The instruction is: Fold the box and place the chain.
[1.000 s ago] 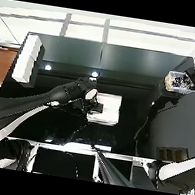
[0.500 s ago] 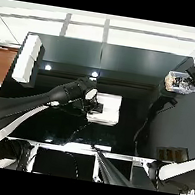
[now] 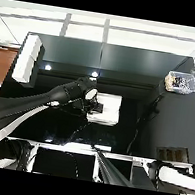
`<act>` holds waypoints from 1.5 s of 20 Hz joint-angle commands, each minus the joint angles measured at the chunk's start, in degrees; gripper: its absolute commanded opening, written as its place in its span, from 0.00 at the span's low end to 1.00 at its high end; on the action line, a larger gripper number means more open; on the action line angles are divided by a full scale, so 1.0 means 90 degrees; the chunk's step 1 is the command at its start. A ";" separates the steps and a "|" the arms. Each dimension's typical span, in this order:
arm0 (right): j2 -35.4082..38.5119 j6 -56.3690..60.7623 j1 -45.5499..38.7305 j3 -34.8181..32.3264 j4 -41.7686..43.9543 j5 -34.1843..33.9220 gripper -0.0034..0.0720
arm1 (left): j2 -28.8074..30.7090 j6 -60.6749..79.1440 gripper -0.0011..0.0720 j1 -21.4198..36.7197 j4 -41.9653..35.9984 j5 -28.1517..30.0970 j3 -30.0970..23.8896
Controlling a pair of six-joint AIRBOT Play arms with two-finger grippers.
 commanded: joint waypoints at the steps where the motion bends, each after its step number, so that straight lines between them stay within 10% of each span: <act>1: 0.1103 -0.0440 0.0112 0.0002 0.0172 -0.0160 0.05 | 0.0000 0.0002 0.05 0.0002 0.0000 0.0015 0.0000; 8: 0.2205 -0.1887 0.0313 -0.0032 0.2713 0.1855 0.06 | 0.0000 0.0002 0.05 0.0002 0.0000 0.0010 0.0000; 13: 0.2531 -0.2038 0.1513 -0.0277 0.2807 0.3036 0.06 | 0.0000 0.0002 0.05 0.0002 0.0002 0.0012 0.0000; 30: 0.2577 -0.2749 0.3565 -0.1608 0.4493 0.3402 0.05 | -0.0002 0.0002 0.05 0.0002 0.0000 0.0010 0.0000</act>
